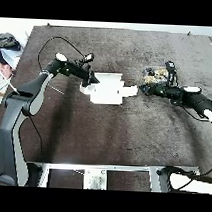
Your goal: Fold the box and place the chain.
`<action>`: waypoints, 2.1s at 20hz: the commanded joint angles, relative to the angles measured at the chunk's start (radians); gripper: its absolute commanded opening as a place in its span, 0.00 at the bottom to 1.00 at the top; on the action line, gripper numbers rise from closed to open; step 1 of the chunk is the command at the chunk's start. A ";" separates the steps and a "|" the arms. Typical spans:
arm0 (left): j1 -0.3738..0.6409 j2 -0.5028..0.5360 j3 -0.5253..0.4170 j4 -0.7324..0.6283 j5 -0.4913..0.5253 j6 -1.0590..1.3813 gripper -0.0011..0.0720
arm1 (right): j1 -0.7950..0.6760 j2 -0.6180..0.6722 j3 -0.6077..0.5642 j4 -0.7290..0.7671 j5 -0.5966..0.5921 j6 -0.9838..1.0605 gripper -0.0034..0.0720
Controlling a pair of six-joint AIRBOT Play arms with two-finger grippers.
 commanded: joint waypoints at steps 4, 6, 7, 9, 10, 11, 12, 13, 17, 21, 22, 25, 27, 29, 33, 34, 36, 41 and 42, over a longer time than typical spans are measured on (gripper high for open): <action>0.000 0.001 -0.024 0.016 0.068 0.013 0.02 | 0.000 0.001 0.002 -0.005 0.016 -0.161 0.50; 0.000 0.001 -0.026 0.015 0.055 0.013 0.02 | 0.000 0.001 0.001 -0.002 0.045 -0.227 0.50; 0.000 0.000 -0.027 0.016 0.050 0.012 0.03 | 0.000 0.001 0.002 -0.001 0.074 -0.275 0.50; 0.000 0.000 -0.027 0.018 0.049 0.011 0.03 | 0.000 0.001 0.002 0.019 0.131 -0.391 0.51; 0.000 0.000 -0.027 0.018 0.049 0.011 0.03 | 0.000 0.000 0.002 0.034 0.162 -0.460 0.62; 0.000 0.000 -0.027 0.018 0.048 0.011 0.03 | 0.002 0.000 0.001 0.040 0.193 -0.514 0.87; 0.000 0.000 -0.027 0.018 0.049 0.011 0.03 | 0.010 0.000 0.001 0.040 0.219 -0.563 0.90; 0.000 0.000 -0.027 0.018 0.050 0.011 0.03 | 0.025 -0.001 0.001 0.040 0.226 -0.610 0.90; 0.001 0.000 -0.027 0.017 0.050 0.011 0.03 | 0.136 -0.004 0.001 0.039 0.151 -0.785 0.90; 0.001 0.000 -0.027 0.016 0.052 0.011 0.03 | 0.240 -0.045 0.017 -0.042 0.064 -0.817 0.90; 0.001 0.000 -0.027 0.016 0.053 0.011 0.03 | 0.256 -0.069 0.028 -0.078 0.064 -0.816 0.90; 0.001 0.000 -0.027 0.016 0.053 0.011 0.03 | 0.281 -0.137 0.076 -0.175 0.067 -0.802 0.90; 0.001 0.000 -0.027 0.016 0.053 0.011 0.03 | 0.285 -0.169 0.098 -0.219 0.063 -0.778 0.90; 0.001 0.000 -0.027 0.016 0.053 0.011 0.03 | 0.287 -0.196 0.117 -0.228 0.058 -0.774 0.90; 0.001 0.000 -0.027 0.016 0.053 0.011 0.03 | 0.319 -0.224 0.163 -0.234 -0.014 -0.731 0.90; 0.001 0.000 -0.027 0.016 0.053 0.011 0.03 | 0.331 -0.232 0.168 -0.234 -0.042 -0.731 0.90; 0.001 0.000 -0.027 0.016 0.053 0.011 0.03 | 0.351 -0.248 0.176 -0.257 -0.108 -0.722 0.90; 0.001 0.000 -0.027 0.014 0.053 0.011 0.03 | 0.337 -0.200 0.189 -0.255 -0.124 -0.721 0.85; 0.001 0.000 -0.027 0.014 0.053 0.011 0.03 | 0.329 -0.199 0.197 -0.250 -0.122 -0.690 0.85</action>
